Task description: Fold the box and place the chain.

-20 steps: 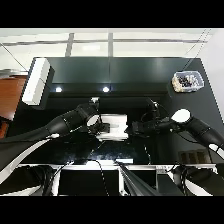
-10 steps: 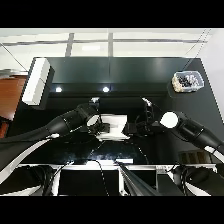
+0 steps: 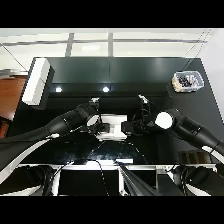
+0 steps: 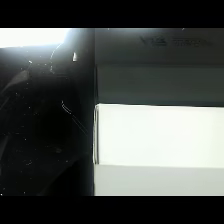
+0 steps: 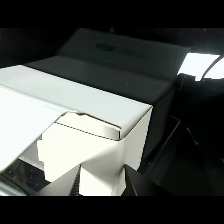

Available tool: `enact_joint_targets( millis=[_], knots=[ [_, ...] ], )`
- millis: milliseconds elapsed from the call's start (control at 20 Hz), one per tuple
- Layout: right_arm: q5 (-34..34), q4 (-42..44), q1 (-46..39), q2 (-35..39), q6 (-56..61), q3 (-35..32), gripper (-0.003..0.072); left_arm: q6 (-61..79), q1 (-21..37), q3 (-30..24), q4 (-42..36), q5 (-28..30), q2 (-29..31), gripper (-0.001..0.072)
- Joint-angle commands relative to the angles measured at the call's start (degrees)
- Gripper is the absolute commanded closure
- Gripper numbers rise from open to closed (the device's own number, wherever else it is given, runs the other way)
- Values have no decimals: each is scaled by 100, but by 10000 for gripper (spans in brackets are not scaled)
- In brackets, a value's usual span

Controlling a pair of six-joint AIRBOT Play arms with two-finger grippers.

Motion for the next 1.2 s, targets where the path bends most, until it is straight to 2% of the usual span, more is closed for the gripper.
enact_joint_targets(
  millis=[0,200,850,1150],
  knots=[
    [146,-496,201,-162,472,175,371,-4,4,-2,-7,17,-4,680],
    [262,-927,365,-382,885,404,371,-4,2,-2,-9,17,-4,680],
    [1401,-1906,721,-1397,1596,1375,372,-4,2,-2,-13,22,-4,680],
    [1893,-1958,752,-1847,1808,1904,390,-4,2,-2,-11,24,-4,680]
  ],
)
